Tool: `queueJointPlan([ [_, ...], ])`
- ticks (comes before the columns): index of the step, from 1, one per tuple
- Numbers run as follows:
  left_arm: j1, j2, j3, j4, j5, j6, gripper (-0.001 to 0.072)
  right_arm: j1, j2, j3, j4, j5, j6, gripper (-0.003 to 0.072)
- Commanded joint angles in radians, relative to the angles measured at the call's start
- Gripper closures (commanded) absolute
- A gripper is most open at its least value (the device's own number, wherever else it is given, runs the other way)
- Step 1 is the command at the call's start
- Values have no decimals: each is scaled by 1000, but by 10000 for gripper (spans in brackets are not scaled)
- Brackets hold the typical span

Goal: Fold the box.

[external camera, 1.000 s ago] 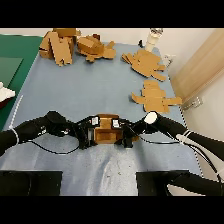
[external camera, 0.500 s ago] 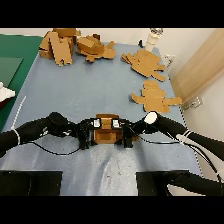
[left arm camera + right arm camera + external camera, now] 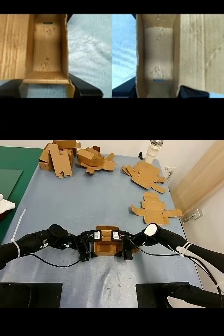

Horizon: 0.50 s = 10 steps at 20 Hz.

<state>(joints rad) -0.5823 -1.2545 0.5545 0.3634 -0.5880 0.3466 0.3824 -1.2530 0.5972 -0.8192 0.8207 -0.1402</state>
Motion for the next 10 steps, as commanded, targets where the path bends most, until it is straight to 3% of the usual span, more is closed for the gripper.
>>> queueJointPlan([
  [1, 0, 0, 1, 0, 5, 0, 114, 0, -1, 0, 0, 1, 0, 219],
  [7, 0, 0, 1, 0, 5, 0, 113, 0, -1, 0, 23, 1, 2, 217],
  [8, 0, -1, 1, 0, 5, 0, 113, 0, -1, 0, 23, 1, 28, 125],
  [10, 0, -1, 1, 0, 5, 0, 113, 0, 0, 0, 21, 2, 75, 83],
])
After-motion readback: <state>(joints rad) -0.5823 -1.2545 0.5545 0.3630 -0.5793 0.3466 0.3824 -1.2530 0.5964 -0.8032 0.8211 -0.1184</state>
